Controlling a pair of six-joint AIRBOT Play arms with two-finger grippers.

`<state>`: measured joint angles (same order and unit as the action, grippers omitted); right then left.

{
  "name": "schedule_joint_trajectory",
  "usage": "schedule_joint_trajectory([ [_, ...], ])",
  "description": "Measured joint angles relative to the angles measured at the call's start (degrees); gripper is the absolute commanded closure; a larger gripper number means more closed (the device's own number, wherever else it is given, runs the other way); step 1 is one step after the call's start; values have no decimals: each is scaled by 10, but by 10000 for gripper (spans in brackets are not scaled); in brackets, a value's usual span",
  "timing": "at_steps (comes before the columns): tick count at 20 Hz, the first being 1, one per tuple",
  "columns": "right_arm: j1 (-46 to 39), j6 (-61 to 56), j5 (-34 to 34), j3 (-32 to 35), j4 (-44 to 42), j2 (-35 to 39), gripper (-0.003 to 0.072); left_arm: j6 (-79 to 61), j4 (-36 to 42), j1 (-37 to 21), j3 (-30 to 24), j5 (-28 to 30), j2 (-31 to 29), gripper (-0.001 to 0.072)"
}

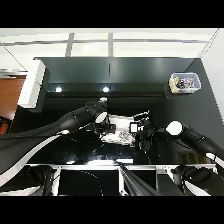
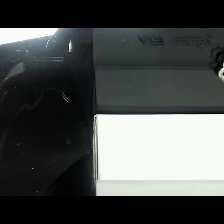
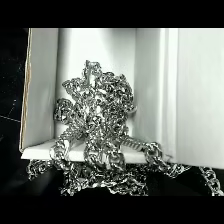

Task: Fold the box and place the chain.

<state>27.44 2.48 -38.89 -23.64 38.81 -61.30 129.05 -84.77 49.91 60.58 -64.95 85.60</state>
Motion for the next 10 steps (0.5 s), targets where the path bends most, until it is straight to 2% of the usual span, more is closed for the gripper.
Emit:
schedule_joint_trajectory([
  [1, 0, -11, 3, 0, 2, 0, 261, 0, 0, 0, 0, 0, 0, 680],
  [2, 0, -23, 2, 0, 5, 0, 410, 0, 0, 0, 0, 0, 0, 680],
  [3, 0, -35, 3, 0, 9, 0, 685, -1, 0, 0, 0, -1, 0, 680],
  [10, -2, -157, -28, -11, 86, 10, 677, 0, 0, 0, 0, 0, 0, 680],
])
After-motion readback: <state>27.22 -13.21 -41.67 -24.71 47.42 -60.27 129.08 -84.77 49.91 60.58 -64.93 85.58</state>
